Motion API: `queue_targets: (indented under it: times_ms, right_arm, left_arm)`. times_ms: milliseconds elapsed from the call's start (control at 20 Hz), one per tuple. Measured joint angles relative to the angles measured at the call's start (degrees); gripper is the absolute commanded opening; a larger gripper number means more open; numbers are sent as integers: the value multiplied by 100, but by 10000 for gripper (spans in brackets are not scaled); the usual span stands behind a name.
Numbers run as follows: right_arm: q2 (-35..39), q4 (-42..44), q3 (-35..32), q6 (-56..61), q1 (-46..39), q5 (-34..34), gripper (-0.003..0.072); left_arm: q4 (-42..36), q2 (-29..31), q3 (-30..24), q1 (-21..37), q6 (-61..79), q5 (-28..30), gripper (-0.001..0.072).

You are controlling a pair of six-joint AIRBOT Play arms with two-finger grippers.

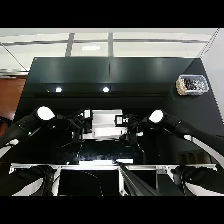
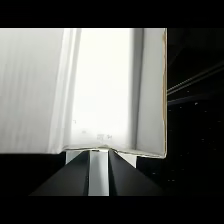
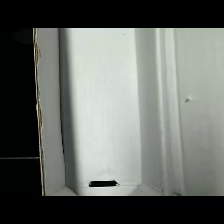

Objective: Fold the box and place the chain.

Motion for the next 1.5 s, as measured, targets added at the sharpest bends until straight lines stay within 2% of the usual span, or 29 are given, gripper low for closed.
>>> queue_targets:
  times_ms: [150, 650, 750, 1100, 1150, 1200, 1250, 1300, 1350, 1450, 1500]
  right_arm:
    - [0, 7, -2, 15, 0, -4, 225]
    - [0, 13, -2, 17, 0, -22, 225]
    - [0, 11, 0, 17, 0, -22, 225]
    - [0, 11, 0, 17, 0, -24, 225]
    - [0, 11, 0, 17, 0, -24, 225]
    - [0, 9, 0, 17, 0, -22, 224]
    - [0, 9, 0, 17, 0, -22, 225]
    - [0, 9, 0, 15, 0, -22, 224]
    - [0, 9, 0, 15, 0, -22, 225]
    - [0, 9, 0, 13, 0, -22, 225]
    - [0, 9, 0, 15, 0, -22, 225]
  left_arm:
    - [-181, -122, -2, -22, -20, -214, 121]
    - [-437, -201, -2, -46, -17, -109, 117]
    - [-479, -203, -2, -46, -17, -83, 180]
    - [-807, -203, -2, -55, 2, 74, 180]
    - [-811, -203, -2, -72, 2, 92, 207]
    - [-809, -203, -2, -98, 4, 101, 318]
    - [-807, -203, -2, -127, 2, 107, 311]
    - [-767, -203, -2, -153, 4, 116, 235]
    - [-730, -203, -2, -173, 4, 136, 222]
    - [-667, -203, -2, -199, 2, 153, 274]
    - [-632, -203, -2, -205, 2, 160, 135]
